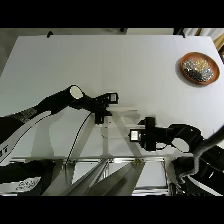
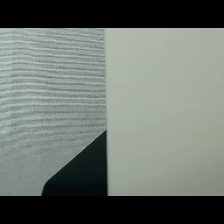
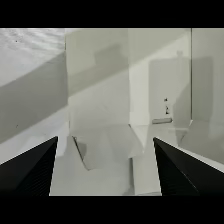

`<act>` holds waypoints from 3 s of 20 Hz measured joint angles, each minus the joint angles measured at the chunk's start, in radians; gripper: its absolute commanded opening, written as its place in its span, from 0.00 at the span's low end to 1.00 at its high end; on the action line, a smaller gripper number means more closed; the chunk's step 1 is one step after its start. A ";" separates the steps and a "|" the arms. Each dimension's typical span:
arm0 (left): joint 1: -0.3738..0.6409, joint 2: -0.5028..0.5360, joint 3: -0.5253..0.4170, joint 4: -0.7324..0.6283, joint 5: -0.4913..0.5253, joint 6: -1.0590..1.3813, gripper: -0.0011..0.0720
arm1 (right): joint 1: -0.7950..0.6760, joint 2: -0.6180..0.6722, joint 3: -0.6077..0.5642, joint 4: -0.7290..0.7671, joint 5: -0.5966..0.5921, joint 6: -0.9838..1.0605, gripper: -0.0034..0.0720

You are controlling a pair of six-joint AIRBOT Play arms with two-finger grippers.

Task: Fold the box and place the chain.

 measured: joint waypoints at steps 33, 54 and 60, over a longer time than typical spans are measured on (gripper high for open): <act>0.000 0.000 0.000 0.000 -0.002 0.001 0.03 | -0.320 -0.055 0.084 0.317 0.002 -0.417 0.90; 0.000 0.000 0.000 0.000 0.000 0.000 0.03 | -0.132 0.117 -0.148 0.319 -0.057 -0.489 0.90; 0.000 0.000 0.000 0.000 0.000 0.000 0.03 | -0.113 0.053 -0.136 0.418 -0.142 -0.489 0.90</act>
